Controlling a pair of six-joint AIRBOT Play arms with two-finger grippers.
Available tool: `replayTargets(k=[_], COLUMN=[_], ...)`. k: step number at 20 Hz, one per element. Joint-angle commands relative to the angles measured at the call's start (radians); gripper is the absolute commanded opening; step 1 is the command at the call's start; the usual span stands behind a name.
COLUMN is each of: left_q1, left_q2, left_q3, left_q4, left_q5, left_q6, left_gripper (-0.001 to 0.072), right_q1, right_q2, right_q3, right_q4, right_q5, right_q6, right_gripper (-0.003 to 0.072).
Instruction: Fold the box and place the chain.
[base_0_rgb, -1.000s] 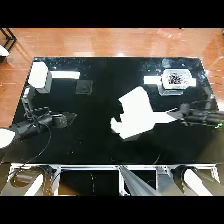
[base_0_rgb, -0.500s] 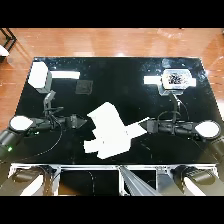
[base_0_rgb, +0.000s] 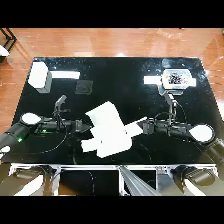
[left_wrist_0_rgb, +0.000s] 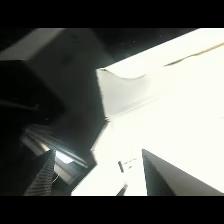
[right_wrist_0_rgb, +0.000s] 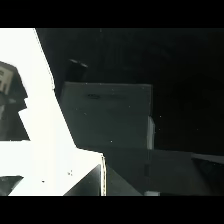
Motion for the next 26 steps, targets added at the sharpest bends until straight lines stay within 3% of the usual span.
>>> replayTargets(k=[1,5,9,14,23,24,26], left_q1=[-0.001,-0.005,-0.005,-0.005,-0.005,-0.005,-0.005], left_q2=[-0.092,-0.197,-0.264,-0.268,-0.268,-0.268,-0.268], left_q3=[-0.001,0.000,0.000,0.000,0.000,0.000,0.001], left_q4=[-0.198,-0.359,-0.359,-0.358,-0.354,-0.354,-0.354], left_q5=[-0.015,-0.101,-0.191,-0.327,-0.280,-0.256,-0.246], left_q6=[0.252,0.527,0.698,0.899,0.918,0.913,0.913], left_gripper=[0.0628,0.0629,0.0628,0.0628,0.0596,0.0528,0.0500], right_q1=[0.005,0.005,0.005,0.005,0.005,0.005,0.005], right_q2=[0.001,0.001,0.001,0.000,0.000,0.000,0.000], right_q3=[-0.001,-0.001,-0.001,-0.001,-0.001,-0.001,-0.001], right_q4=[0.009,0.012,0.012,0.012,0.007,0.007,0.007], right_q5=[-0.003,-0.003,-0.010,-0.023,-0.022,-0.021,-0.021], right_q6=[0.000,0.000,0.000,0.000,0.000,0.000,0.000], right_gripper=[0.0022,0.0022,0.0021,0.0022,0.0022,0.0022,0.0021])
